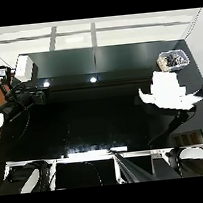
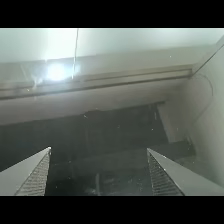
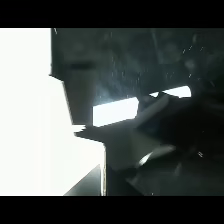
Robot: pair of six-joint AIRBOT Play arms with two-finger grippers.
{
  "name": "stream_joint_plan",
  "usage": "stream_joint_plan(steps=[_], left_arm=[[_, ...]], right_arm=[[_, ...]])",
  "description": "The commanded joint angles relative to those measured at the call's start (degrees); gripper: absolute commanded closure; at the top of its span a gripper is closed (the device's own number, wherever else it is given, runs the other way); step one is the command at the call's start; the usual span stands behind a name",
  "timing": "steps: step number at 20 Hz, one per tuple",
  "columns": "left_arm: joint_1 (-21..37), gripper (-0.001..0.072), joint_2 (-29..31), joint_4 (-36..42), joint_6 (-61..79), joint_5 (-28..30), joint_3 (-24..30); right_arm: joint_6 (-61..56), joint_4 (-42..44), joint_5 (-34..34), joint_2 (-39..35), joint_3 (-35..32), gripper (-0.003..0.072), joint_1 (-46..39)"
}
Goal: Fold the box and place the chain.
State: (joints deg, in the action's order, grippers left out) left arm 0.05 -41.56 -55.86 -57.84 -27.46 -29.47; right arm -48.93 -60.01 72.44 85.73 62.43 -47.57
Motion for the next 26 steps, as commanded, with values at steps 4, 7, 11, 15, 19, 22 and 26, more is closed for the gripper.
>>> stream_joint_plan(steps=[4,7,11,15,19,22,26], left_arm=[[-0.1,-0.0002,0.0,0.0,0.0,0.0,0.0],[-0.4,-0.0002,-0.2,-0.4,1.0,-0.2,0.0],[-2.8,-0.0001,-2.2,1.9,0.3,-1.3,0.0],[-8.5,0.0002,-6.4,6.0,0.4,-2.8,0.0],[-12.5,0.0003,-11.9,14.2,-0.1,-2.1,-0.1],[-10.1,0.0003,-20.5,23.7,0.9,-12.7,-2.4],[-8.1,0.0003,-33.5,30.7,10.2,-27.3,-8.0]], right_arm=[[6.1,6.1,12.1,0.5,0.3,0.0673,1.8],[6.1,16.2,15.7,-0.3,-3.0,0.0672,2.7],[13.6,33.5,7.1,-5.5,-16.5,0.0672,10.8],[23.3,48.1,-5.3,-14.1,-32.2,0.0672,26.0],[24.7,49.1,-17.1,-20.3,-38.4,0.0672,38.9],[24.7,48.5,-18.1,-20.3,-38.4,0.0672,44.9],[24.7,48.4,-18.8,-20.3,-38.4,0.0672,48.4]])
